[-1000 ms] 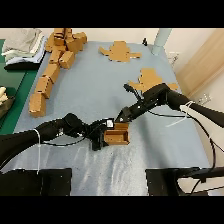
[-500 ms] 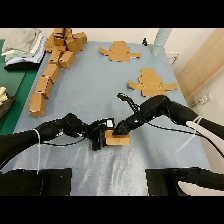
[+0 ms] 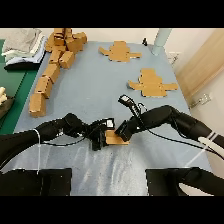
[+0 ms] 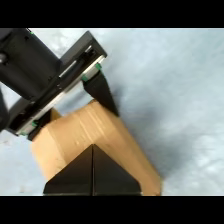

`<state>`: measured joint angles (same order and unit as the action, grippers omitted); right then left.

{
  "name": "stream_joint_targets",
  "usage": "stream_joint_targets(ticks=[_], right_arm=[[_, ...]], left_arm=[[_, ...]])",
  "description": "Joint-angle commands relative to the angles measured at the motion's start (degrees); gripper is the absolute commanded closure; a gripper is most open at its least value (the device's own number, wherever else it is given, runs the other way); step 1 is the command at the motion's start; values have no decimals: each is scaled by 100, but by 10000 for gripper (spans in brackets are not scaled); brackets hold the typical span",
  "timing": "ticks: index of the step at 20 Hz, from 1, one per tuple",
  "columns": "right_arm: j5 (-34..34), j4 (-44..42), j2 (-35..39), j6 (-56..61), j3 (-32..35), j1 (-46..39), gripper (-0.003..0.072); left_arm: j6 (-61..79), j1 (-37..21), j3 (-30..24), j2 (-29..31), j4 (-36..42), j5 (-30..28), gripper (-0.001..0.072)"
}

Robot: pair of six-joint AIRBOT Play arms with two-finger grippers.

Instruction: Fold the box.

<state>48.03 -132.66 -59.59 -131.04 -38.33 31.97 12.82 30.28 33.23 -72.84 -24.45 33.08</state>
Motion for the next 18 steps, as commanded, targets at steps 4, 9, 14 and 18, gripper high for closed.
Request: stream_joint_targets(ticks=[4, 9, 14, 18], right_arm=[[-1088, 1034, 861, 0, 664, 717, 684], [-1272, 2059, 955, 4, 852, 1432, 683], [-1410, 3289, 968, 415, 859, 1775, 683], [-1412, 3281, 1154, 348, 861, 1781, 684]], left_arm=[[0, 4, 4, 2, 0, -2, 315], [0, 4, 4, 2, 0, -2, 315], [0, 4, 4, 2, 0, -2, 315], [0, 4, 4, 2, 0, 0, 315]])
